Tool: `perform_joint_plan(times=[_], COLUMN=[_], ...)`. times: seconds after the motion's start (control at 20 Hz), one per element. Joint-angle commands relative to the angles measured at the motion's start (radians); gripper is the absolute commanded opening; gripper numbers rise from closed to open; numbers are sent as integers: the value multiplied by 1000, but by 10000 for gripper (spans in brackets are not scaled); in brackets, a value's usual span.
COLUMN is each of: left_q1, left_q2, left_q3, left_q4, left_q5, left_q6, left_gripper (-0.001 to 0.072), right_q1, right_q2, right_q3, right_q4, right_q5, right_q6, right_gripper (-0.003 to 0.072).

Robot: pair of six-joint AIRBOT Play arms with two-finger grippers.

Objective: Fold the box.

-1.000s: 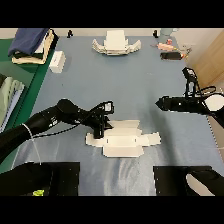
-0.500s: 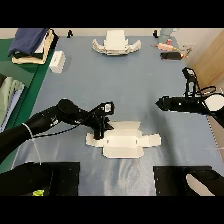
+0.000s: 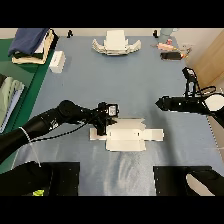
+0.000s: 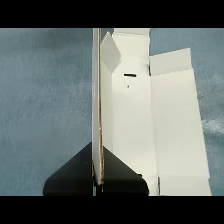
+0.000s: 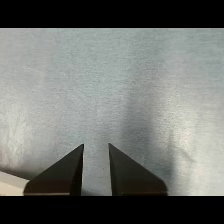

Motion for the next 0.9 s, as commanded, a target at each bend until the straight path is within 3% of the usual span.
perform_joint_plan(times=[0.0, 0.4, 0.85], left_q1=[-30, -30, -30], left_q2=[2, 2, 3], left_q3=[-13, -70, -76], left_q4=[-3, -55, -42], left_q5=[65, 61, -16], left_q6=[10, -10, -102], left_gripper=[13, 14, 14], right_q1=[0, 0, 1], right_q2=[0, 0, 0], right_q3=[-1, -1, -1], right_q4=[5, 9, 9], right_q5=[1, 1, 5], right_q6=[0, 0, 0], right_gripper=[233, 233, 233])
